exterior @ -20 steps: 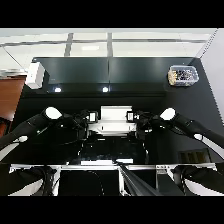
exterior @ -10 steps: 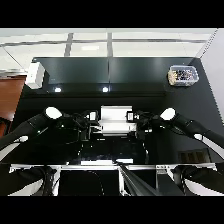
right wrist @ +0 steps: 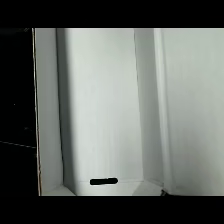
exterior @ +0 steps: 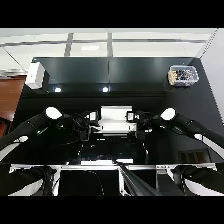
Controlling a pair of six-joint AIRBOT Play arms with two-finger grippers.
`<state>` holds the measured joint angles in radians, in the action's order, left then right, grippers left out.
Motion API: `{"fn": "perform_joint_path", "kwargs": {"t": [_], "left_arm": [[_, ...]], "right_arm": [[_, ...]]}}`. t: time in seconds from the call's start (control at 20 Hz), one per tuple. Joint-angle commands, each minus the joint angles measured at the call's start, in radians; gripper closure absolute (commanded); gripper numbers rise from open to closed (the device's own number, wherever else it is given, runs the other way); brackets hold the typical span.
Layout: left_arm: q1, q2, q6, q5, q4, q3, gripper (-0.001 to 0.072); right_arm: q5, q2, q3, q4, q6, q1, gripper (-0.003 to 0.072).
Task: Fold the box and place the chain.
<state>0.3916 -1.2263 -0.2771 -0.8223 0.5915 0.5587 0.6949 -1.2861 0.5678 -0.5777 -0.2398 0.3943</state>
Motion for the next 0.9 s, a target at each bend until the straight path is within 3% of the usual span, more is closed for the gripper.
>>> {"fn": "perform_joint_path", "kwargs": {"t": [0.0, 0.1, 0.15, 0.2, 0.25, 0.5, 0.6, 0.75, 0.85], "left_arm": [[-0.018, 0.005, 0.043, 0.002, 0.105, 0.001, 0.0495], [-0.028, 0.005, 0.043, 0.008, 0.107, 0.002, 0.0473], [-0.028, 0.005, 0.042, 0.009, 0.107, 0.006, 0.0353], [-0.028, 0.005, 0.042, 0.01, 0.104, 0.009, 0.0173], [-0.028, 0.005, 0.043, 0.015, 0.098, 0.013, 0.007], [-0.005, 0.0, -0.016, 0.029, -0.043, 0.02, 0.0104], [0.02, 0.0, -0.028, 0.029, -0.053, 0.024, 0.0345], [0.031, -0.001, -0.027, 0.04, -0.054, 0.024, 0.0385], [0.031, -0.001, -0.027, 0.042, -0.054, 0.024, 0.052]], "right_arm": [[0.0, 0.0, 0.001, 0.0, 0.0, 0.0, 0.051], [0.0, 0.0, 0.001, 0.0, 0.0, 0.0, 0.051], [0.0, 0.0, 0.001, 0.0, 0.0, 0.0, 0.051], [0.0, 0.0, 0.001, 0.0, 0.0, 0.0, 0.051], [0.0, 0.0, 0.001, 0.0, 0.0, 0.0, 0.051], [0.0, 0.0, 0.001, 0.0, 0.0, 0.0, 0.051], [0.0, 0.0, 0.001, 0.0, 0.0, 0.0, 0.051], [0.0, 0.0, 0.001, 0.0, 0.0, 0.0, 0.051], [0.0, 0.0, 0.001, 0.0, 0.0, 0.0, 0.051]]}}
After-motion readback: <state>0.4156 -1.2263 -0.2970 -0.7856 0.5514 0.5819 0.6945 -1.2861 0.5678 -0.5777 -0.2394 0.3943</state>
